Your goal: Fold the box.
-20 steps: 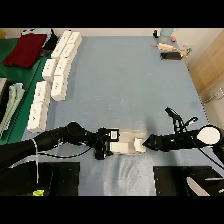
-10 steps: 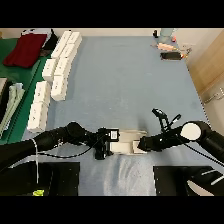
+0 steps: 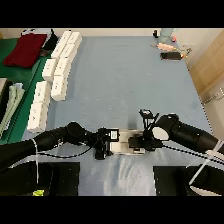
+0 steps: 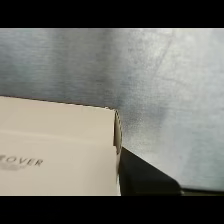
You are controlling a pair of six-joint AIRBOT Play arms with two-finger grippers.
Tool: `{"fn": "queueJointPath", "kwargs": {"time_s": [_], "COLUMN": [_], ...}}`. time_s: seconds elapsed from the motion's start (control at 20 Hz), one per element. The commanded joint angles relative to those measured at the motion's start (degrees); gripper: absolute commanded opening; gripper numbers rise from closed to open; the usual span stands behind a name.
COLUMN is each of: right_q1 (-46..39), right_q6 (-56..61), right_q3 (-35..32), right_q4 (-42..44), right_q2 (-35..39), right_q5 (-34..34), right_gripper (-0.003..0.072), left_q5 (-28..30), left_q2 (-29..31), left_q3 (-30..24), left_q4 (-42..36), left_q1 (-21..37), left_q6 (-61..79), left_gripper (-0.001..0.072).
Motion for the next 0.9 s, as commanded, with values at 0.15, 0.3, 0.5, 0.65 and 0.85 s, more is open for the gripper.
{"fn": "queueJointPath", "kwargs": {"time_s": [0.15,0.3,0.5,0.65,0.85], "right_q1": [2.6,2.6,2.6,2.6,2.6], "right_q6": [14.4,15.5,15.8,15.4,10.8], "right_q3": [1.6,1.6,1.6,2.2,6.3], "right_q4": [-6.8,-8.5,-9.4,-9.8,-8.7], "right_q2": [-4.6,-4.6,-4.6,-4.5,-1.2], "right_q5": [2.8,4.0,4.2,3.8,7.7], "right_gripper": [0.0291,0.0061,0.0004,0.0098,0.0441], "left_q5": [0.0,0.0,0.0,0.0,0.0], "left_q2": [0.0,0.0,0.0,0.0,0.0], "left_q3": [0.1,0.1,0.1,0.1,0.1], "left_q4": [0.0,0.0,0.0,0.0,0.0], "left_q1": [0.0,0.0,0.0,0.0,0.0], "left_q6": [0.0,0.0,0.0,0.0,0.0], "left_gripper": [0.0526,0.0526,0.0526,0.0526,0.0526]}}
